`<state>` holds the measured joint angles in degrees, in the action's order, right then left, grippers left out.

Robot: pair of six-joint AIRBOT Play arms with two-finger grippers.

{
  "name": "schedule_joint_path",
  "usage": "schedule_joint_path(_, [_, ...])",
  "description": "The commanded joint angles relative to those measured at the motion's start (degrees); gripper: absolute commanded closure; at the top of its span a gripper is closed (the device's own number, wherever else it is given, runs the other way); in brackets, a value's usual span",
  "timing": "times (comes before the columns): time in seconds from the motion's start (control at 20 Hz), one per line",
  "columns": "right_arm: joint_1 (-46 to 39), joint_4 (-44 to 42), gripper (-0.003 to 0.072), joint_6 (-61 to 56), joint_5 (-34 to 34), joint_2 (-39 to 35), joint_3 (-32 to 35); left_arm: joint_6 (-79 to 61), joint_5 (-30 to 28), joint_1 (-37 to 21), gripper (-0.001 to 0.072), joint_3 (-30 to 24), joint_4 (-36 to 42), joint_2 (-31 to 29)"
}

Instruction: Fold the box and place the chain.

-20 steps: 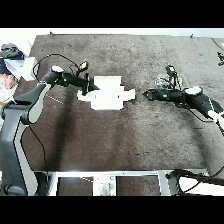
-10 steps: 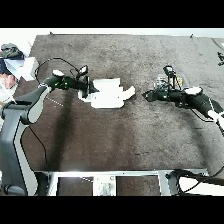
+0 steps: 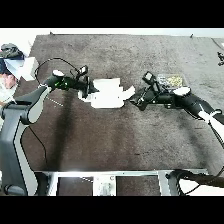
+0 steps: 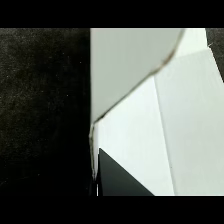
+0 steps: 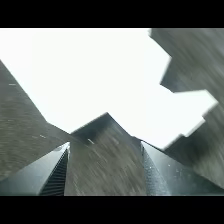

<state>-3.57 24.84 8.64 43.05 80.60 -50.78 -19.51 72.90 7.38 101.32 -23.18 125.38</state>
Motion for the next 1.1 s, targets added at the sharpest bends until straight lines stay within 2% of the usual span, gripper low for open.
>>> schedule_joint_path(0.0, [5.1,-1.7,0.0127,12.2,0.3,0.2,0.0,0.0,-0.1,0.0,0.0697,0.0,0.0,0.0])
schedule_joint_path(0.15, [8.1,-1.7,0.0125,16.6,-3.1,2.2,-0.1,0.0,-0.1,0.0,0.0698,0.0,0.0,0.0])
schedule_joint_path(0.2, [8.6,-1.7,0.0102,17.6,-3.5,2.9,-0.1,0.0,-0.1,0.0,0.0698,0.0,0.0,0.0])
schedule_joint_path(0.25, [9.2,-1.7,0.0031,17.2,-4.1,3.5,-0.4,0.0,-0.2,0.0,0.0697,0.0,0.0,0.0])
schedule_joint_path(0.45, [10.6,0.0,0.0032,17.2,-4.9,6.1,-3.2,0.0,-0.4,0.0,0.0697,0.0,0.1,0.0])
schedule_joint_path(0.75, [13.1,15.1,0.0033,10.1,-5.3,10.9,-8.3,0.0,-0.5,0.0,0.0697,0.0,0.1,0.0])
schedule_joint_path(0.95, [13.2,15.5,0.0040,9.0,-8.0,13.2,-10.3,0.0,-0.5,0.0,0.0698,0.0,0.1,0.0])
schedule_joint_path(1.05, [13.3,14.4,0.0039,9.0,-12.2,13.2,-10.4,0.0,-0.5,0.0,0.0698,0.0,0.1,0.0])
